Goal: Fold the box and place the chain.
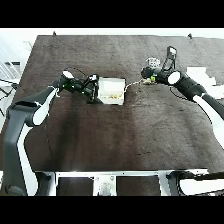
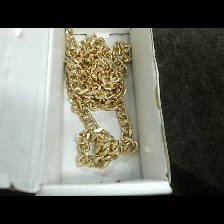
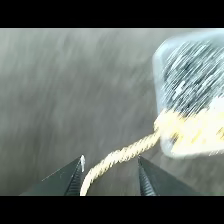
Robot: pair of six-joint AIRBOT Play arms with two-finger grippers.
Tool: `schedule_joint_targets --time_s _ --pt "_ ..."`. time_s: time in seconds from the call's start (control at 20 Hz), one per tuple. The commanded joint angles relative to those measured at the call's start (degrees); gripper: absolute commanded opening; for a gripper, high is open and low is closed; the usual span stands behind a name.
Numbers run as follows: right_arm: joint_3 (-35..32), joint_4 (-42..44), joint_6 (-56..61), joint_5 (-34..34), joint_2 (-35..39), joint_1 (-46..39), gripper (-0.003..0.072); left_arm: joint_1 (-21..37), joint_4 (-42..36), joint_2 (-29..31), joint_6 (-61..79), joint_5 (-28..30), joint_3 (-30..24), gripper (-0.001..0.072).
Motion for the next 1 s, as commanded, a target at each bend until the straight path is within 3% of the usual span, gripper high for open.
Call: schedule_joint_targets --time_s 0.0,0.15,0.4,0.7,0.8,0.95 --pt "0.0 3.7 0.7 -4.8 -1.3 -0.3 0.0398 0.1 0.0 0.0 0.0 0.1 0.1 0.0480" --pt "1.4 3.7 0.7 -0.9 -4.5 0.3 0.0397 0.1 0.0 0.0 0.0 0.1 0.1 0.0480" --pt "10.0 3.5 2.9 10.1 -12.8 0.5 0.0405 0.1 0.0 0.0 0.0 0.1 0.1 0.0480" --pt "14.8 -8.4 15.3 16.5 -16.8 1.1 0.0396 0.1 0.0 0.0 0.0 0.0 0.1 0.0480" --pt "17.1 -10.1 14.7 20.9 -17.7 1.2 0.0395 0.1 0.0 0.0 0.0 0.0 0.1 0.0480" --pt "21.4 -10.6 3.4 27.5 -17.6 1.2 0.0406 0.0 0.0 0.0 0.0 -0.1 0.1 0.0480"
